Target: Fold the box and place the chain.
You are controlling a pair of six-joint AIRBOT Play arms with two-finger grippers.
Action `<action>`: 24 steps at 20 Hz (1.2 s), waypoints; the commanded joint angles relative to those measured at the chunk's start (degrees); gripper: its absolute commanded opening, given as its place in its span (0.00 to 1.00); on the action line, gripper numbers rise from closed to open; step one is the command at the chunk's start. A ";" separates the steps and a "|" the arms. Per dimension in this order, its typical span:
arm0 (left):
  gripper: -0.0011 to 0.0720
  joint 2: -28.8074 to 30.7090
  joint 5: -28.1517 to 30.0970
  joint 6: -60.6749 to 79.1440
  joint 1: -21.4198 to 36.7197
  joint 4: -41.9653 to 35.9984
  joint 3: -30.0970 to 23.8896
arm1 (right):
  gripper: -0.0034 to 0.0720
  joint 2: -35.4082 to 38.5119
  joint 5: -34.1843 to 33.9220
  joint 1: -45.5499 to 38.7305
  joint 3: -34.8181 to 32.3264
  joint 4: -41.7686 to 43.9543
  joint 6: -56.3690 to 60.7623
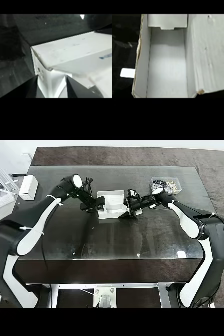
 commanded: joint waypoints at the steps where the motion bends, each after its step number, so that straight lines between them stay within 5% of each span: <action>1: 0.57 -2.23 -2.49 -1.66 -0.98 3.19 3.48 | 0.81 -0.02 0.02 0.00 -0.02 0.04 0.02; 7: 0.57 -6.56 -7.32 -3.37 -2.51 7.78 10.86 | 0.81 -0.02 0.02 0.00 -0.02 0.02 0.02; 16: 0.57 -7.85 -8.61 -5.77 -3.23 12.87 12.07 | 0.81 -0.02 0.02 0.00 -0.02 0.02 0.02; 22: 0.57 -12.46 -12.87 -5.97 -4.55 14.73 19.17 | 0.81 -0.02 0.02 0.00 -0.02 0.04 0.02; 23: 0.53 -12.98 -13.75 -6.21 -4.79 15.23 20.02 | 0.81 -0.02 0.02 0.00 -0.02 0.02 0.02; 24: 0.32 -13.11 -13.77 -6.21 -5.20 15.82 20.04 | 0.81 -0.02 0.02 0.00 -0.02 0.02 0.02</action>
